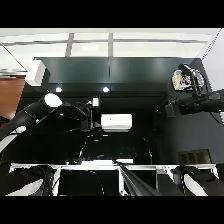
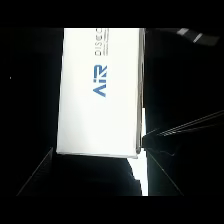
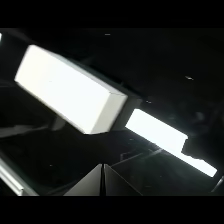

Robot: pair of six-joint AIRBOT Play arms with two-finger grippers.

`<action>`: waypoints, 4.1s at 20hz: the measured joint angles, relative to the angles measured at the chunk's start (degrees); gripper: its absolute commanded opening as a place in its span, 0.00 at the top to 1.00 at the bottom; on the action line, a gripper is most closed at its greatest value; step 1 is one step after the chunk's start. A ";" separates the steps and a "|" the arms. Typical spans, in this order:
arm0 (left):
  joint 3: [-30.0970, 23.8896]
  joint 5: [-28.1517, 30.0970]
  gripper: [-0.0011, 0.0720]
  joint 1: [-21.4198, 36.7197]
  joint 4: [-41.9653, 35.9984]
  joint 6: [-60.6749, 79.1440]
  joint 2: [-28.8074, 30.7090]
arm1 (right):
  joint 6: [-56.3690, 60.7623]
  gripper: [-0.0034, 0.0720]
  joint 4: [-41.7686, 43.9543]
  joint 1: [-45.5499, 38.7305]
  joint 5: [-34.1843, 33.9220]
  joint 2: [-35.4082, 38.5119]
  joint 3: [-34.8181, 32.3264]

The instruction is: Fold the box and place the chain.

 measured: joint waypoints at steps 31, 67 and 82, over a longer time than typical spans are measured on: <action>16.72 -0.26 0.02 -16.00 11.61 -19.85 -16.65 | 0.68 0.93 -1.51 -1.01 -7.98 0.68 -1.62; 24.28 7.87 0.34 48.00 37.09 -64.48 -17.92 | 3.58 0.93 -1.38 -0.94 -17.14 0.68 -4.44; 28.15 -0.66 0.95 33.51 35.39 -73.40 -0.90 | -2.12 0.94 -5.16 1.81 -26.29 1.81 -5.53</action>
